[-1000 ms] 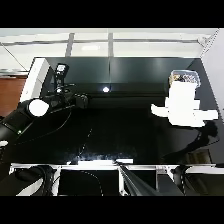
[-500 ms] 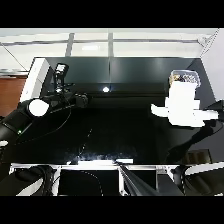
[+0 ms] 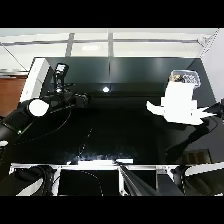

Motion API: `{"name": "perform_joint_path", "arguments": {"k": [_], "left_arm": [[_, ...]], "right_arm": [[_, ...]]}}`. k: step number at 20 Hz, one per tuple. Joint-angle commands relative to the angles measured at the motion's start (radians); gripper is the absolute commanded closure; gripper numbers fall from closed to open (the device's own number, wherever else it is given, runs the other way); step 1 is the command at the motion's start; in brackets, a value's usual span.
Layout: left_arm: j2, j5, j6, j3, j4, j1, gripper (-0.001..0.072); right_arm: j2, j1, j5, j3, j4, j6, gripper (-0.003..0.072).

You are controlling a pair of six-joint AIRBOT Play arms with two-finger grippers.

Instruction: Fold the box and place the chain.

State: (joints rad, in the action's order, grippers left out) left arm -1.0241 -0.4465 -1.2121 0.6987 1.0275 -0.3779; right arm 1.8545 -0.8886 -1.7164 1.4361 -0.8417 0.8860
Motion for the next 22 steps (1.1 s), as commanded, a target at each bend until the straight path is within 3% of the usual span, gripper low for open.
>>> {"name": "perform_joint_path", "arguments": {"k": [1, 5, 8, 12, 17, 20, 22], "left_arm": [[-0.001, -0.001, 0.0, 0.001, 0.0, 0.0, 0.0005], [-0.001, -0.006, 0.001, 0.001, 0.001, 0.0, 0.0004], [-0.001, -0.008, 0.001, 0.001, 0.001, 0.0, 0.0004], [-0.001, -0.013, 0.001, 0.001, 0.001, 0.0, 0.0005], [-0.004, -0.063, 0.001, 0.001, 0.0, 0.0, 0.0005], [-0.019, -0.06, 0.001, 0.001, 0.0, 0.0, 0.0005], [-0.031, -0.063, 0.001, 0.001, 0.0, 0.0, 0.0005]], "right_arm": [[-0.081, 0.048, -0.034, -0.101, 0.039, -0.013, 0.0679], [-0.243, 0.156, -0.01, -0.269, 0.093, -0.011, 0.0675], [-0.401, 0.248, 0.092, -0.359, 0.106, -0.011, 0.0675], [-0.592, 0.361, 0.286, -0.504, 0.19, 0.014, 0.0675], [-0.824, 0.564, 0.607, -0.795, 0.304, 0.003, 0.0675], [-0.88, 0.748, 0.829, -0.931, 0.388, -0.039, 0.0675], [-0.883, 0.864, 0.85, -0.954, 0.403, -0.153, 0.0675]]}}
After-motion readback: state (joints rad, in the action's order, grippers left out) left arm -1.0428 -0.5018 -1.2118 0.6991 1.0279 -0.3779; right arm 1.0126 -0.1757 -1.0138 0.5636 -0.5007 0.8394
